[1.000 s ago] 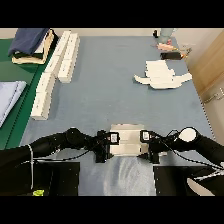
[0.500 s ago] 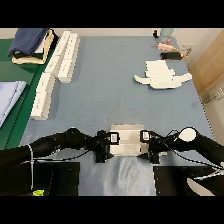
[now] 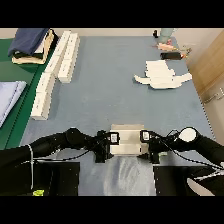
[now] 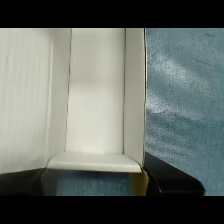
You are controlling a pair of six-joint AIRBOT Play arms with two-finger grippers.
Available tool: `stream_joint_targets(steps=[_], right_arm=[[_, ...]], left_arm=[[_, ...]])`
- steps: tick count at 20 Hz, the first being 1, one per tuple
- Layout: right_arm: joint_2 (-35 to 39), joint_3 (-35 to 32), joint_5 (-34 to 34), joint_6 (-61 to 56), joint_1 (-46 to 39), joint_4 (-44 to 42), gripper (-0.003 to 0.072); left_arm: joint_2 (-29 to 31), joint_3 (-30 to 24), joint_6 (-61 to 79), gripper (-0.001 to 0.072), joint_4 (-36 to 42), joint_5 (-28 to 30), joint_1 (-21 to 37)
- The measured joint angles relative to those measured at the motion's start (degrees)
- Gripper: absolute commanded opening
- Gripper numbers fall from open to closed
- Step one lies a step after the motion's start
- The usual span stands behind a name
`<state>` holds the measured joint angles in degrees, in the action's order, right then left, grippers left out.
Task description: Fold the box.
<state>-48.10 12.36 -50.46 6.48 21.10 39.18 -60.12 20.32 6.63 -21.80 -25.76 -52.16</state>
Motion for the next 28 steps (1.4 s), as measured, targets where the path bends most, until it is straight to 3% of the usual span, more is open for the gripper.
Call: stream_joint_targets(steps=[8,11,17,21,24,28], right_arm=[[0.0,1.0,-0.7,-1.1,0.0,3.2,0.072],[1.0,2.8,-2.9,-5.9,0.0,8.0,0.072],[8.6,7.8,-12.9,-21.3,-0.1,22.3,0.072],[15.4,8.8,-15.3,-26.7,-0.1,26.5,0.072],[19.8,9.1,-14.1,-33.4,-0.1,22.9,0.072],[22.2,9.2,-11.5,-51.6,-0.1,6.7,0.072]], left_arm=[[0.0,0.0,0.0,0.0461,0.0,0.1,0.0],[0.0,0.0,0.0,0.0462,0.0,0.1,0.0],[0.0,0.0,0.0,0.0462,0.0,0.1,0.0],[0.0,0.0,0.0,0.0461,0.0,0.1,0.0],[0.0,0.0,0.0,0.0461,0.0,0.1,0.0],[0.0,0.0,0.0,0.0462,0.0,0.1,0.0]])
